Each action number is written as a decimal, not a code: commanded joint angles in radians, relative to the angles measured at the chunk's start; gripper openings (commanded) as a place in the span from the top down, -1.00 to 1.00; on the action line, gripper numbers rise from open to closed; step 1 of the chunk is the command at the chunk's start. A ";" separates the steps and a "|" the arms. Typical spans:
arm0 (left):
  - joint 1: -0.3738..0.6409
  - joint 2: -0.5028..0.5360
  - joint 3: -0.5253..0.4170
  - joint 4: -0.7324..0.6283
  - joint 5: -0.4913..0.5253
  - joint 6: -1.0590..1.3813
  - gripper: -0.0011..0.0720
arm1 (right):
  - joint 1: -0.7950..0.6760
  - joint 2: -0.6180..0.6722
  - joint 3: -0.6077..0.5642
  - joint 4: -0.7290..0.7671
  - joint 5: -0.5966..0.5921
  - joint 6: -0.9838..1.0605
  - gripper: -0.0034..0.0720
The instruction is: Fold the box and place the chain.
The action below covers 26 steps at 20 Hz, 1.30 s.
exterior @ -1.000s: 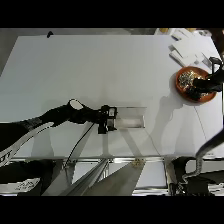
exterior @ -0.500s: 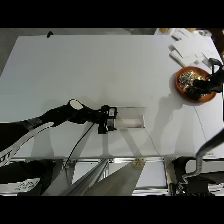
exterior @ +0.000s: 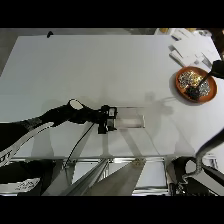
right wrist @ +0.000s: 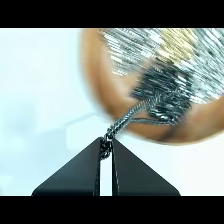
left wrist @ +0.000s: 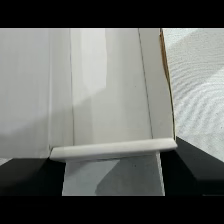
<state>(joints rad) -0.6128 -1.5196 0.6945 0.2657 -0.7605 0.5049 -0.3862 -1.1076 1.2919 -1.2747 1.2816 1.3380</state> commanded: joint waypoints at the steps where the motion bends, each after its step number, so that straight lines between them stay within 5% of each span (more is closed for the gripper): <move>1: 0.000 0.000 -0.001 0.000 0.001 0.000 0.95 | 0.001 0.187 0.001 0.179 0.054 -0.036 0.86; 12: 0.000 0.000 -0.001 0.000 0.000 0.000 0.95 | 0.428 0.406 0.001 0.206 0.216 -0.038 0.86; 26: 0.000 0.000 -0.001 0.000 0.000 0.000 0.95 | 0.801 0.415 -0.049 0.209 0.124 -0.015 0.86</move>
<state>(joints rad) -0.6128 -1.5196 0.6945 0.2657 -0.7601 0.5049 0.3626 -0.6918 1.2732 -1.0615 1.4548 1.3174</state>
